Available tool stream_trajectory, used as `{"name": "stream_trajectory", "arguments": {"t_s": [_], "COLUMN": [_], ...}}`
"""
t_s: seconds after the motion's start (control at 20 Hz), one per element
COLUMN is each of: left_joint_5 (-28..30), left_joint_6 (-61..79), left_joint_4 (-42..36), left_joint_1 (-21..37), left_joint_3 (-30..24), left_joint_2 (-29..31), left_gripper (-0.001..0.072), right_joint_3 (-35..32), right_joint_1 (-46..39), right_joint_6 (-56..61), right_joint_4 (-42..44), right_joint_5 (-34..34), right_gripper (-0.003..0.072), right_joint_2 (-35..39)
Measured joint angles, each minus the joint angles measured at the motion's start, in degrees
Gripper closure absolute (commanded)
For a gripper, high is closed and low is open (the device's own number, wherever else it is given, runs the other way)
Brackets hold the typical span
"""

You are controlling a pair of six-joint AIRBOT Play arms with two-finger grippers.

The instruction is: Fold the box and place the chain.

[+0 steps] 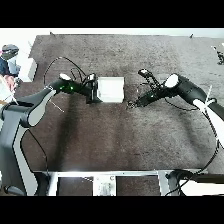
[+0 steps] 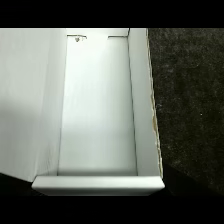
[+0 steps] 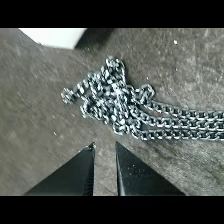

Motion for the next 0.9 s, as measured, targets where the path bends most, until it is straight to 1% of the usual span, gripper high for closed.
{"name": "stream_trajectory", "arguments": {"t_s": [0.2,0.35,0.5,0.55,0.9], "left_joint_5": [0.0,0.0,0.0,0.0,0.0], "left_joint_6": [0.0,0.0,0.0,0.0,0.0], "left_joint_4": [0.0,0.0,0.0,0.0,0.0], "left_joint_1": [0.0,0.0,0.0,0.0,0.0], "left_joint_3": [0.0,0.0,0.0,0.0,0.0], "left_joint_2": [0.0,0.0,0.0,0.0,0.0], "left_gripper": [0.0224,0.0224,0.0224,0.0225,0.0225], "right_joint_3": [-0.3,-0.3,-0.3,-0.3,-0.3], "right_joint_1": [2.4,4.3,4.9,5.1,5.3], "right_joint_6": [-4.4,-5.9,-7.1,-7.5,-9.4], "right_joint_4": [-0.6,-1.7,-2.3,-2.4,-1.9], "right_joint_5": [0.4,-1.0,-2.5,-2.8,-4.6], "right_gripper": [0.0523,0.0524,0.0520,0.0505,0.0509], "right_joint_2": [-1.7,-3.5,-4.3,-4.4,-6.5]}}
